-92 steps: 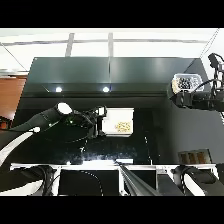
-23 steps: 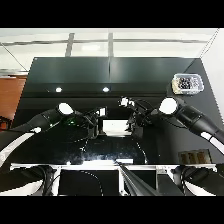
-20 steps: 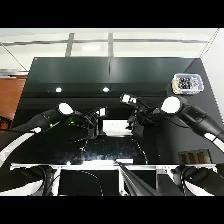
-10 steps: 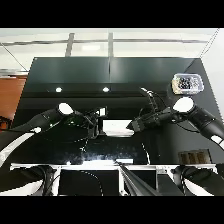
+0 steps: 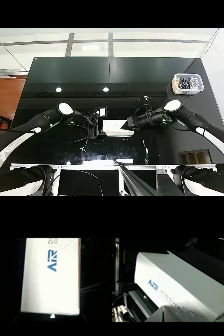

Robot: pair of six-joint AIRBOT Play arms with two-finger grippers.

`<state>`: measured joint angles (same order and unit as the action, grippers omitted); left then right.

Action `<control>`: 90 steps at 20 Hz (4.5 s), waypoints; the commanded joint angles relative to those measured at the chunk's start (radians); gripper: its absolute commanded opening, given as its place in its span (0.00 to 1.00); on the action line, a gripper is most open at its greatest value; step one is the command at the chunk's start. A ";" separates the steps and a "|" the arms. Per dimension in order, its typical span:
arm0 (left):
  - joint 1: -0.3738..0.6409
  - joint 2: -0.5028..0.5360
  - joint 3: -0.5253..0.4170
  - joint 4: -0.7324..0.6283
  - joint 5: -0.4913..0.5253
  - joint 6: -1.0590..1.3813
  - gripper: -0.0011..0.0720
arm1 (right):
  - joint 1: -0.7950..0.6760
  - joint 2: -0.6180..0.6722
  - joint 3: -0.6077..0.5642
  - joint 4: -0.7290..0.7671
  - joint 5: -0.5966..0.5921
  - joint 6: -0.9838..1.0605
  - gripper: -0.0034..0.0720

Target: Fold the box and place the chain.

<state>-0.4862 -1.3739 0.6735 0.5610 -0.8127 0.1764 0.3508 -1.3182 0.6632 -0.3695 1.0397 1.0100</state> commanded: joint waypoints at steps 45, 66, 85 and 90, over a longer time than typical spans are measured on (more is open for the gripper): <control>-0.225 -0.077 0.273 0.141 -0.033 -0.479 0.98 | -0.481 0.402 0.134 -0.338 0.185 0.054 0.05; 0.048 0.031 0.289 0.541 0.026 -0.789 0.37 | -0.481 0.402 0.134 -0.338 0.159 0.048 0.05; 0.813 -0.694 1.250 0.739 -0.120 -1.307 0.43 | -0.481 0.402 0.134 -0.233 0.058 0.026 0.05; 0.786 -0.703 1.344 0.772 -0.246 -1.313 0.99 | -0.481 0.402 0.134 -0.232 0.071 0.026 0.05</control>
<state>0.3130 -2.0579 1.9392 1.2934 -0.9604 -1.1240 -0.1314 -0.9173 0.7971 -0.6037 1.1011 1.0359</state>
